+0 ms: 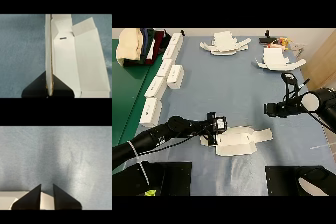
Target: Fold the box.
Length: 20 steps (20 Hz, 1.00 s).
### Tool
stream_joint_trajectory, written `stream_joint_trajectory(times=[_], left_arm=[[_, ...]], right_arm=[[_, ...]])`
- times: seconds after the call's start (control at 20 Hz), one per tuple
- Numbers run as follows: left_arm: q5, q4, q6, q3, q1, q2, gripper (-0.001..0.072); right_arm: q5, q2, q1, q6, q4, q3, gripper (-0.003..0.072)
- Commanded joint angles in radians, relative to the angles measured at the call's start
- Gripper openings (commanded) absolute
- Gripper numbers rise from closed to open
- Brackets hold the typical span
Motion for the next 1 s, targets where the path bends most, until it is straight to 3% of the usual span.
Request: stream_joint_trajectory(times=[0.0, 0.25, 0.35, 0.6, 0.8, 0.95], left_arm=[[-0.024, 0.005, -0.01, -0.011, -0.005, 0.0, 0.0013], [-0.082, 0.005, -0.072, -0.011, -0.005, 0.0, 0.0013], [-0.078, 0.005, -0.08, -0.011, -0.005, 0.0, 0.0013], [-0.082, 0.005, -0.098, -0.011, -0.005, 0.0, 0.0013], [-0.081, 0.005, -0.098, -0.011, -0.005, 0.0, 0.0013], [-0.081, 0.005, -0.098, -0.011, -0.005, 0.0, 0.0013]], right_arm=[[0.0, 0.0, 0.001, 0.0, 0.008, 0.0, 0.0222], [0.033, 0.0, 0.001, -0.019, 0.015, 0.0, 0.021], [0.097, 0.0, 0.001, -0.069, 0.066, 0.0, 0.0017], [0.308, 0.009, 0.044, -0.117, 0.146, -0.007, 0.0003], [0.307, 0.097, 0.277, -0.117, 0.168, -0.108, 0.0003], [0.15, 0.208, 0.543, -0.292, 0.175, -0.21, 0.0004]])
